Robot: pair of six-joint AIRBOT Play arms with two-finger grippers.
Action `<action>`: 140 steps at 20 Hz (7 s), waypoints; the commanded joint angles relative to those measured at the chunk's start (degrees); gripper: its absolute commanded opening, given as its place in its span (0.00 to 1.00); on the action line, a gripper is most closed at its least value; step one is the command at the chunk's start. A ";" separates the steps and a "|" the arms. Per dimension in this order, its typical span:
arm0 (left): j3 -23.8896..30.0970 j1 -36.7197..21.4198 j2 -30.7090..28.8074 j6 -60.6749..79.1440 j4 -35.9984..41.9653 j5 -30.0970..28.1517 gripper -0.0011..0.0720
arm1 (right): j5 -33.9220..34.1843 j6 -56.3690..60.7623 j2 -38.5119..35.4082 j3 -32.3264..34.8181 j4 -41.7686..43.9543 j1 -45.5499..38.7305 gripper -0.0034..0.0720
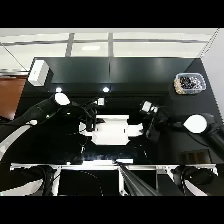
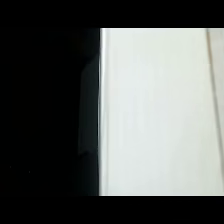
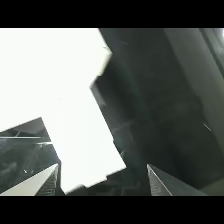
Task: Fold the box and place the chain.
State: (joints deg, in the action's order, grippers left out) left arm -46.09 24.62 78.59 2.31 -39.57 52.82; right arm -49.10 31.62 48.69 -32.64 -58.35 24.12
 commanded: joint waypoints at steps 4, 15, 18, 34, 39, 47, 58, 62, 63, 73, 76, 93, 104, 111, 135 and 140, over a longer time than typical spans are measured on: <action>0.17 0.04 1.90 0.31 -0.44 0.35 0.05 | 9.55 -12.35 6.29 2.91 0.59 9.53 0.93; 0.15 0.04 1.99 0.31 -0.46 0.37 0.05 | 8.35 -17.73 12.33 2.91 4.83 13.62 0.93; 0.15 0.04 1.99 0.33 -0.46 0.35 0.05 | 13.20 -17.66 12.37 2.91 8.74 17.44 0.93; 0.13 0.04 1.99 0.31 -0.44 0.35 0.05 | 15.23 -11.63 6.38 2.05 6.16 13.53 0.93; 0.13 0.04 1.99 0.31 -0.42 0.35 0.05 | 14.32 -14.64 7.32 2.05 14.08 6.93 0.93; 0.13 0.04 1.99 0.31 -0.22 0.35 0.05 | 11.91 -37.16 13.25 2.05 31.50 4.85 0.93; 0.13 0.04 1.99 0.28 -0.13 0.37 0.05 | 6.19 -40.33 20.44 2.08 29.73 3.93 0.93; 0.13 0.04 1.99 0.24 0.00 0.37 0.05 | 7.61 -39.74 21.97 2.08 29.73 5.05 0.93; 0.13 0.04 1.99 0.24 0.00 0.37 0.05 | 7.72 -39.65 22.32 2.08 29.70 5.42 0.93; 0.13 0.04 1.99 0.26 0.00 0.37 0.05 | 12.33 -32.85 23.26 2.19 22.64 7.08 0.87; 0.13 0.04 1.99 0.26 0.00 0.35 0.05 | 12.28 -32.85 23.26 2.19 22.51 7.08 0.87; 0.02 -1.88 -12.98 -22.36 -19.87 9.97 0.83 | 12.24 -33.42 23.26 2.19 22.51 7.10 0.30; 9.38 -1.75 -19.47 -37.55 4.87 12.83 0.05 | 11.87 -39.78 23.26 2.19 22.77 8.39 0.30; 12.52 -1.77 -14.12 -27.65 17.07 -16.33 0.05 | 11.87 -39.58 23.26 2.19 22.80 8.39 0.30; 11.43 -7.50 -22.93 -31.01 -0.94 12.07 0.06 | 11.89 -39.56 23.26 2.19 22.97 8.39 0.30; 12.92 1.09 -19.78 -26.05 -0.09 0.50 0.96 | 11.93 -39.54 23.26 2.19 22.99 8.39 0.30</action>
State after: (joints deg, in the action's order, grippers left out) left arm -33.71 21.91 57.41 -28.01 -40.27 57.08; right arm -37.19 -7.94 71.94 -30.46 -35.38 32.45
